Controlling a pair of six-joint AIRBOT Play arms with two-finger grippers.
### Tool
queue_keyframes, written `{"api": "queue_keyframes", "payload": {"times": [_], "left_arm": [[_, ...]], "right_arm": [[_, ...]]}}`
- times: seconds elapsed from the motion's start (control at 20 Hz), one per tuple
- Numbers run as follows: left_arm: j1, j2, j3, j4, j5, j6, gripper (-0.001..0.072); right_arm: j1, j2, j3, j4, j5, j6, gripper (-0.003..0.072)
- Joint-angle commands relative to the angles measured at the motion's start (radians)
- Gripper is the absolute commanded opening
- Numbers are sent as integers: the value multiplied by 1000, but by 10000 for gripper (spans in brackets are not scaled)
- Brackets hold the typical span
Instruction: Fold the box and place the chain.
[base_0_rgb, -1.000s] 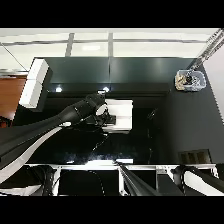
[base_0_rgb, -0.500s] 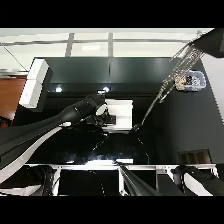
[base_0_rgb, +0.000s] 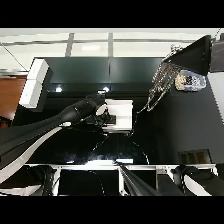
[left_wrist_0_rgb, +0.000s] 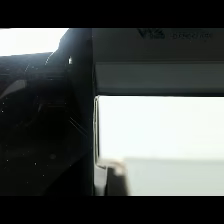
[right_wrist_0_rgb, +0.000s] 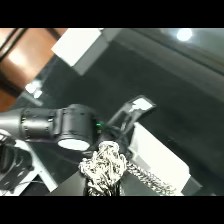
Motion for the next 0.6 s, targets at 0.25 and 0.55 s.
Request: {"api": "queue_keyframes", "payload": {"times": [0.25,0.55], "left_arm": [[0,0,0,0,0,0,30],[0,0,0,0,0,0,30]], "right_arm": [[106,-57,-16,18,-28,-2,13],[183,-126,-234,17,-134,-62,12]]}}
